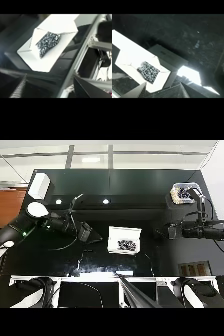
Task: Fold the box and place the chain.
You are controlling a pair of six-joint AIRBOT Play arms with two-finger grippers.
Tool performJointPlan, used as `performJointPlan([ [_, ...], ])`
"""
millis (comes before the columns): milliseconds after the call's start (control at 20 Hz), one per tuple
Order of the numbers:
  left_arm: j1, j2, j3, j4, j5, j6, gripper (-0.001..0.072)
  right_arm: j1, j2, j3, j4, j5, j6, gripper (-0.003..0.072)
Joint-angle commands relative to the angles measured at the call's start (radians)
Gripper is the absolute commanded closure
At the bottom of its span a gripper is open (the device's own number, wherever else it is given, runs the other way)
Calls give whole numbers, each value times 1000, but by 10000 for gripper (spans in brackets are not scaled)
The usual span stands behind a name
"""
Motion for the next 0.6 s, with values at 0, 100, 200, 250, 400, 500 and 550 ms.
performJointPlan([
  [0,37,-29,-113,-152,23,534,5,0,1,0,0,-5,15,178],
  [100,-12,-54,-116,-130,24,792,4,0,1,0,1,-9,48,179],
  [200,-63,-77,-116,-60,89,958,4,0,1,0,1,-9,75,183],
  [250,-82,-87,-115,-26,139,1002,4,0,1,0,0,-9,75,184],
  [400,-85,-152,-98,-35,169,1067,5,2,1,0,0,-18,86,184],
  [500,-85,-198,-72,-16,105,1091,7,2,1,0,0,-31,95,183],
  [550,-90,-198,-71,-34,122,1104,11,2,1,0,1,-36,101,184],
])
